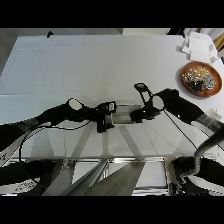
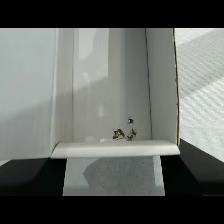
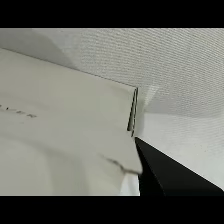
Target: Fold the box and place the chain.
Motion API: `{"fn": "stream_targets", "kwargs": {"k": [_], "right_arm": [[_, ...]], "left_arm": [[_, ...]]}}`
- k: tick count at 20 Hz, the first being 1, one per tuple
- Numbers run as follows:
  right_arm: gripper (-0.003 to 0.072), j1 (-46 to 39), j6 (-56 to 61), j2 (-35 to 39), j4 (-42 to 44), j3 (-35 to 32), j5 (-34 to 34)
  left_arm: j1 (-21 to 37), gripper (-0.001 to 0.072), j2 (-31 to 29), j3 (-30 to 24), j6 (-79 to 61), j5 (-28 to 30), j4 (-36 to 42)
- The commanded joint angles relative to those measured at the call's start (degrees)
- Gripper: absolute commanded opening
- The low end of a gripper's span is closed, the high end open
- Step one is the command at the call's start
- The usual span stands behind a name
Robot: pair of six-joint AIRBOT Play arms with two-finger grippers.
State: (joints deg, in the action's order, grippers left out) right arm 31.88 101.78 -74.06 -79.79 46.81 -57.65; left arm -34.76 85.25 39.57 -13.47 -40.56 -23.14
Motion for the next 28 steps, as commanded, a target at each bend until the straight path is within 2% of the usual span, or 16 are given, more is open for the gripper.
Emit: {"fn": "stream_targets", "kwargs": {"k": [1,4,9,11,12,15,17,26,28], "right_arm": [[0.0408,0.79,2.86,-1.92,-1.25,1.05,-1.57],[0.0381,2.08,6.60,-3.63,-2.14,1.05,-1.22],[0.0159,3.85,9.31,-4.11,-3.82,1.05,-1.55],[0.0029,3.85,9.33,-4.11,-3.82,1.05,-2.10],[0.0015,3.85,9.44,-4.11,-3.80,1.05,-2.54],[0.0034,3.82,9.44,-4.11,-3.80,1.05,-2.71],[0.0227,3.82,9.46,-4.09,-3.82,1.05,-1.95],[0.0220,3.82,15.45,-4.07,-6.12,1.05,1.27],[0.0164,3.82,15.45,-4.07,-5.92,1.05,1.33]], "left_arm": [[0.02,0.0272,-0.04,-0.02,-0.02,0.02,-0.02],[0.02,0.0272,-0.04,-0.02,-0.02,0.00,0.00],[0.02,0.0272,-0.04,-0.02,-0.02,0.02,-0.02],[0.02,0.0272,-0.04,-0.02,-0.02,0.02,-0.02],[0.02,0.0272,-0.04,-0.02,-0.02,0.02,-0.02],[0.02,0.0272,-0.04,-0.02,-0.02,0.02,-0.02],[0.02,0.0272,-0.04,-0.04,-0.02,0.02,-0.02],[0.04,0.0272,-0.04,-0.02,-0.02,0.02,-0.02],[0.02,0.0272,-0.04,-0.02,-0.02,0.02,-0.02]]}}
